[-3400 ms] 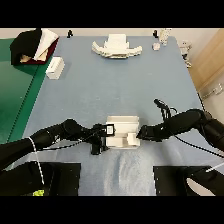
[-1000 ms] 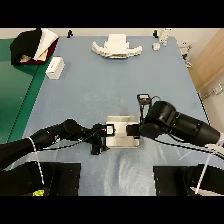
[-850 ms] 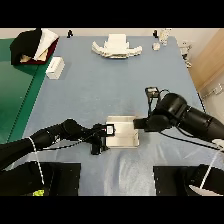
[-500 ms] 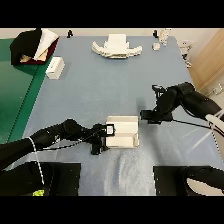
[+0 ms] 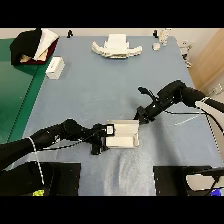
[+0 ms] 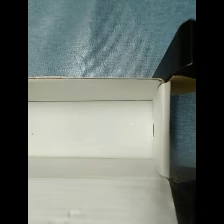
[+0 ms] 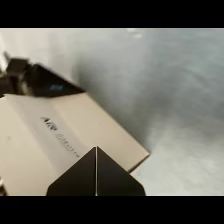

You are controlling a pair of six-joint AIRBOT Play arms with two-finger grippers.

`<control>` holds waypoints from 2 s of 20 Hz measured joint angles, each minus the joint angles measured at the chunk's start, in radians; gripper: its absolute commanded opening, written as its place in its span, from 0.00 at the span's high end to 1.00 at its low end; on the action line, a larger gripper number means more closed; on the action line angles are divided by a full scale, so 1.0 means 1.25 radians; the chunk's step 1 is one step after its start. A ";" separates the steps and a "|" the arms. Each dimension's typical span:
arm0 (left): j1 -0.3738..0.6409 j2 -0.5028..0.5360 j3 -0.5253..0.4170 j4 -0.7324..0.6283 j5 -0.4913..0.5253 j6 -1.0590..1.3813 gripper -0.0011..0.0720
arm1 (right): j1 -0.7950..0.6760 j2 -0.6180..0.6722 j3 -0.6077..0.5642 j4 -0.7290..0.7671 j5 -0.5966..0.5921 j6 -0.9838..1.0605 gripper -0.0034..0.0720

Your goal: Fold the box.

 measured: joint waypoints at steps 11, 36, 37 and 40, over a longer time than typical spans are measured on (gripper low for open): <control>0.000 0.000 0.000 0.000 0.000 0.000 0.56 | 0.211 0.236 -0.146 -0.129 0.229 -0.172 0.95; 0.000 0.000 0.000 0.000 0.000 0.000 0.56 | 0.515 0.504 -0.384 -0.152 0.700 -0.648 0.18; 0.000 0.000 0.000 0.000 0.000 0.000 0.56 | 0.516 0.498 -0.385 -0.152 0.702 -0.662 0.18; 0.000 0.000 0.000 0.000 0.000 0.000 0.56 | 0.518 0.475 -0.386 -0.153 0.722 -0.697 0.18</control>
